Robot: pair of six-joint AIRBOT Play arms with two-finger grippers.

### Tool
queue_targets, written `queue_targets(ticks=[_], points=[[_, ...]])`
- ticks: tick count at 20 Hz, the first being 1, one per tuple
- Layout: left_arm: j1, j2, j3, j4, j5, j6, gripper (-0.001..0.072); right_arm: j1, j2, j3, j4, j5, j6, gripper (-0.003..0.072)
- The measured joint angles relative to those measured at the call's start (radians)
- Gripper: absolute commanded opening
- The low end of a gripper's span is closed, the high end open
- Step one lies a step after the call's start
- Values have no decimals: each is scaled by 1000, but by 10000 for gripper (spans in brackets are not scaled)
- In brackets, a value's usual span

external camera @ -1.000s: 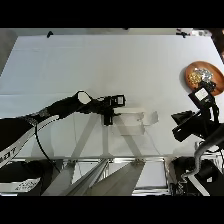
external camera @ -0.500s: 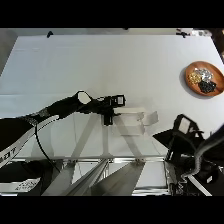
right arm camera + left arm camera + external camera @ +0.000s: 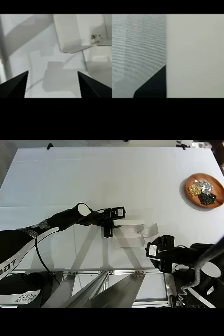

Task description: Fold the box and place the chain.

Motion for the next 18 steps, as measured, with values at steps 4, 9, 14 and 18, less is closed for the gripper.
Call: queue_targets(ticks=[4,9,14,18], points=[[0,0,0,0,0,0,13,4,-132,-5,-43,-159,-11,702],[0,0,0,0,0,0,13,4,-277,-6,-58,-333,95,702],[0,0,0,0,0,0,13,4,-328,-7,-61,-374,104,702],[0,0,0,0,0,0,13,4,-319,-8,-65,-333,62,702]])
